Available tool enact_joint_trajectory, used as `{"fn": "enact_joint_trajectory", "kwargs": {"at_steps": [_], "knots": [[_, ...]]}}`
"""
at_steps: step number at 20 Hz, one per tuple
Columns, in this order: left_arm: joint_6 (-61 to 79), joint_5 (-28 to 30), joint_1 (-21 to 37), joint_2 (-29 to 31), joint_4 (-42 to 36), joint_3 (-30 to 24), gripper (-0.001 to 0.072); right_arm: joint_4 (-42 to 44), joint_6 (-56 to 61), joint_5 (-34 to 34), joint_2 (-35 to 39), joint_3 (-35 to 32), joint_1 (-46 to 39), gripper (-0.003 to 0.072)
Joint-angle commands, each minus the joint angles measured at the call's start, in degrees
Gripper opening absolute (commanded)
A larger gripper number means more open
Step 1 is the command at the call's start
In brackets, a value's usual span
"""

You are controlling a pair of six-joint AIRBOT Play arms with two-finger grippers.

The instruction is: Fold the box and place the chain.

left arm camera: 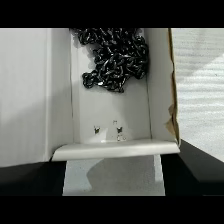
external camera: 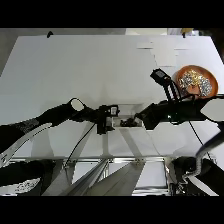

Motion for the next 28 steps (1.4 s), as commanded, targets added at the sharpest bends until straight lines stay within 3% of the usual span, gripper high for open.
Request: {"fn": "enact_joint_trajectory", "kwargs": {"at_steps": [1,4,10,11,13,14,18,21,22,28], "knots": [[0.0,0.0,0.0,0.0,0.0,0.0,0.0209,-0.9,0.2,-4.4,-0.8,-0.2,2.7,0.0019],[0.0,0.0,0.0,0.0,0.0,0.0,0.0209,-0.9,0.2,-9.2,-2.4,-1.8,4.9,0.0019],[0.0,0.0,0.0,0.0,0.0,0.0,0.0209,-1.2,0.2,-12.0,-11.1,-2.5,8.6,0.0021],[0.0,0.0,0.0,0.0,0.0,0.0,0.0209,-1.3,0.2,-12.0,-12.3,-2.5,9.1,0.0053],[0.0,0.0,0.0,0.0,0.0,0.0,0.0209,-3.5,0.2,-12.0,-13.4,-2.4,9.5,0.0230],[0.0,0.0,0.0,0.0,0.0,0.0,0.0209,-5.6,0.3,-11.6,-13.2,-2.3,9.4,0.0230],[0.0,0.0,0.0,0.0,0.0,0.0,0.0209,-17.9,3.1,-6.6,-10.0,1.5,9.4,0.0218],[0.0,0.0,0.0,0.0,0.0,0.0,0.0209,-26.3,4.1,-7.0,-6.7,4.9,9.1,0.0036],[0.0,0.0,0.0,0.0,0.0,0.0,0.0209,-27.2,5.6,-7.6,-6.2,5.8,8.0,0.0036],[0.0,0.0,0.0,0.0,0.0,0.0,0.0209,-28.3,8.3,-10.4,-8.3,6.4,-10.7,0.0019]]}}
